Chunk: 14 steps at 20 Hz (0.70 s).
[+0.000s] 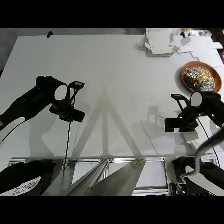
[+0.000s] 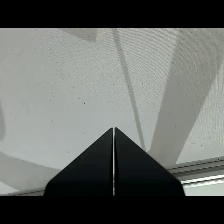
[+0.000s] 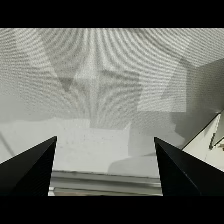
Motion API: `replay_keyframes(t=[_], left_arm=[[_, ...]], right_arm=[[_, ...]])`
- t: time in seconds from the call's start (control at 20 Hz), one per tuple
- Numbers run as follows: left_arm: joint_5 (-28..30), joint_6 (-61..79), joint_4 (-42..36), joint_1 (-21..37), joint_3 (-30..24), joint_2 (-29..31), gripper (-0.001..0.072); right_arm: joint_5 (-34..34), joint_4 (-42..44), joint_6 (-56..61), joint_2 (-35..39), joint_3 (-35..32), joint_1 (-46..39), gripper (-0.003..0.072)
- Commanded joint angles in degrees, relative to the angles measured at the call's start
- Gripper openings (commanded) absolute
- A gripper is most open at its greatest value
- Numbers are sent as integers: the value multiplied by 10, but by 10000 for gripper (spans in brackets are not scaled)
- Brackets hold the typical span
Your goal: Fold the box and place the chain.
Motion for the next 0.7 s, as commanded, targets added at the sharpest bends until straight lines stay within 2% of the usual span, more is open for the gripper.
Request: replay_keyframes(t=[0.0,0.35,0.45,0.5,0.65], left_arm=[[0,0,0,0,0,0,11],[0,0,0,0,0,0,11],[0,0,0,0,0,0,11],[0,0,0,0,0,0,11],[0,0,0,0,0,0,11]], right_arm=[[0,0,0,0,0,0,639],[-1,0,0,0,0,0,639],[-37,0,2,0,0,0,639],[-51,13,13,0,0,0,639],[-36,54,19,0,3,0,650]])
